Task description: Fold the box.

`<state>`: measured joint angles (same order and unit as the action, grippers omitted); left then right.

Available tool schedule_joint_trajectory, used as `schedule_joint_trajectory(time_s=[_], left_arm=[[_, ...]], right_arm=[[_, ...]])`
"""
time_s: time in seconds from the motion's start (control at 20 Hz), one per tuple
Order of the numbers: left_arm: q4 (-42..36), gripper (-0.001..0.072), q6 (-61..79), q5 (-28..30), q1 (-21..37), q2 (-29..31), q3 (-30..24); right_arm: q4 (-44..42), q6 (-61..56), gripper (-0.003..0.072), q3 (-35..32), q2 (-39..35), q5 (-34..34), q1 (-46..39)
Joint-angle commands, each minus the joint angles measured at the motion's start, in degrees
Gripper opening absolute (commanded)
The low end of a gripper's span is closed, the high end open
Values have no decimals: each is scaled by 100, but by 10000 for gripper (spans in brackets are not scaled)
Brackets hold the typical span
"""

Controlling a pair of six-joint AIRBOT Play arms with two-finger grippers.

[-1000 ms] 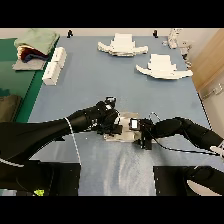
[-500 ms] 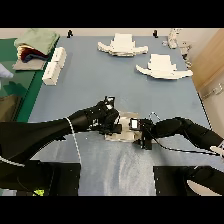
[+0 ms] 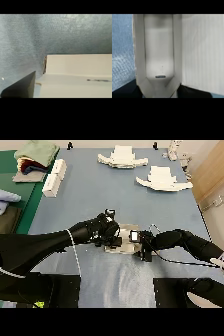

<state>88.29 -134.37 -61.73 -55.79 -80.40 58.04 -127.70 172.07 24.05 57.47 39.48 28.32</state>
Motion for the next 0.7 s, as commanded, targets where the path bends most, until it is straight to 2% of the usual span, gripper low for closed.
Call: schedule_joint_trajectory(time_s=[0.0, 0.25, 0.55, 0.6, 0.65], left_arm=[[9, 444, -4, -42, 4, 37, 116], [197, 445, -4, -295, 15, 138, 398], [160, 443, -24, -295, 4, -249, 385], [160, 403, -28, -295, 4, -302, 385], [160, 317, -26, -302, 4, -343, 385]], right_arm=[[-2, -7, 518, 4, -2, 0, 2], [-2, -9, 518, 4, -2, 0, 2], [-2, -7, 518, 4, -2, 0, 2], [-2, -7, 518, 4, -2, 0, 2], [-2, -9, 518, 4, -2, 0, 2]])
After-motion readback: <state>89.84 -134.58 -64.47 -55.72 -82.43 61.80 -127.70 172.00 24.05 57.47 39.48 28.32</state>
